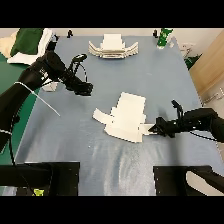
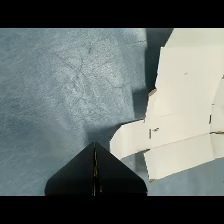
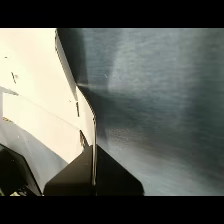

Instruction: Fold the box.

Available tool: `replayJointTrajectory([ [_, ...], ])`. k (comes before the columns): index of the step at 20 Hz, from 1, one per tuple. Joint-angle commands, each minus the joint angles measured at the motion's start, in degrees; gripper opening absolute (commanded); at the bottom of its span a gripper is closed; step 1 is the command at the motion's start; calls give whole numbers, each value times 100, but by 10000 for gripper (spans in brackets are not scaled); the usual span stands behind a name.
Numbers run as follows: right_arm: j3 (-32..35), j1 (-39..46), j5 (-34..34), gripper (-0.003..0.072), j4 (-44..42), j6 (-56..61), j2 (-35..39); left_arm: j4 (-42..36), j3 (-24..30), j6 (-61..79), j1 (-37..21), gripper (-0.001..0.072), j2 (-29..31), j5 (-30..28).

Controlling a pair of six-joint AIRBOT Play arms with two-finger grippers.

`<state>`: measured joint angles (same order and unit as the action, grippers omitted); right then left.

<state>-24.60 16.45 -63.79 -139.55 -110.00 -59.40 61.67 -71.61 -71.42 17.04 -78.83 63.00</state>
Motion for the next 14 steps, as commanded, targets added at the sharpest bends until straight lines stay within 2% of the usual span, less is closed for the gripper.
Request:
replayJointTrajectory([
  [1,-330,-376,-341,-1,26,-221,-90,0,-4,2,2,12,0,-2],
  [4,-901,-892,-684,-2,52,-205,-503,0,-4,2,4,12,0,0],
  [7,-1263,-1451,-675,-1,55,-212,-1058,0,-4,2,2,12,0,0],
  [10,-1377,-1864,-175,0,70,-350,-1386,0,-4,2,2,13,0,-7],
  [14,-1353,-2203,387,0,87,-1067,-1244,-4,-4,2,4,12,0,-160],
])
